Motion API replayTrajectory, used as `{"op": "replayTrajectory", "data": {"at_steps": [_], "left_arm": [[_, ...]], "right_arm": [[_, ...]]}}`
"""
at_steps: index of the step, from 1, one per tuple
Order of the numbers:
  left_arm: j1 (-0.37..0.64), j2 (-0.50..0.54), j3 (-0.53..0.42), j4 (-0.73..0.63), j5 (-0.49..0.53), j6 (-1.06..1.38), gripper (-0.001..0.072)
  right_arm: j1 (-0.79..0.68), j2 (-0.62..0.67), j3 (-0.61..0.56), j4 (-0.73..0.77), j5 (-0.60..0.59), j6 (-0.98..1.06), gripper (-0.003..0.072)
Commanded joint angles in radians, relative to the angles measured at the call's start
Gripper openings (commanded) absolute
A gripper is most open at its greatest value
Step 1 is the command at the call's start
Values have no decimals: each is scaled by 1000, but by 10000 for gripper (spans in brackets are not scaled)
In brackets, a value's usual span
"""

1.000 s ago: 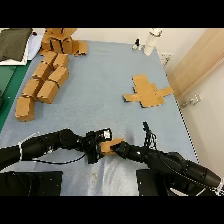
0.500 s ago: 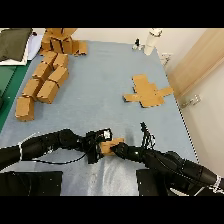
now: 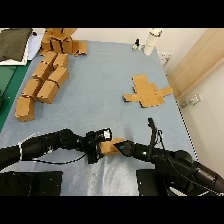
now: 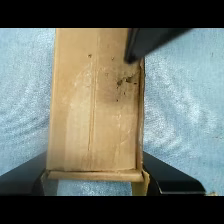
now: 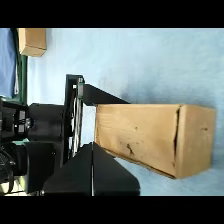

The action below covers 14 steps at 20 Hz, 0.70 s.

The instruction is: Fold the box.

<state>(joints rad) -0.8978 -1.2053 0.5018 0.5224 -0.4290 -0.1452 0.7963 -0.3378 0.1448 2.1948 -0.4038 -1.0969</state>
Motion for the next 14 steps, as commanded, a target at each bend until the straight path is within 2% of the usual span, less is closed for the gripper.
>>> {"op": "replayTrajectory", "data": {"at_steps": [1,3,5,8,10,14], "left_arm": [[0,0,1,1,0,1,463],[0,0,1,1,0,1,463],[0,0,1,0,0,1,463],[0,0,1,0,0,1,463],[0,0,1,0,0,1,464],[0,0,1,0,0,1,464]], "right_arm": [[-96,40,90,-329,-246,128,2],[-164,12,195,-579,-482,254,3],[-235,-64,293,-750,-723,282,4],[-330,-244,401,-792,-950,200,4],[-353,-377,448,-750,-986,119,4],[-352,-587,512,-649,-948,56,5]]}}
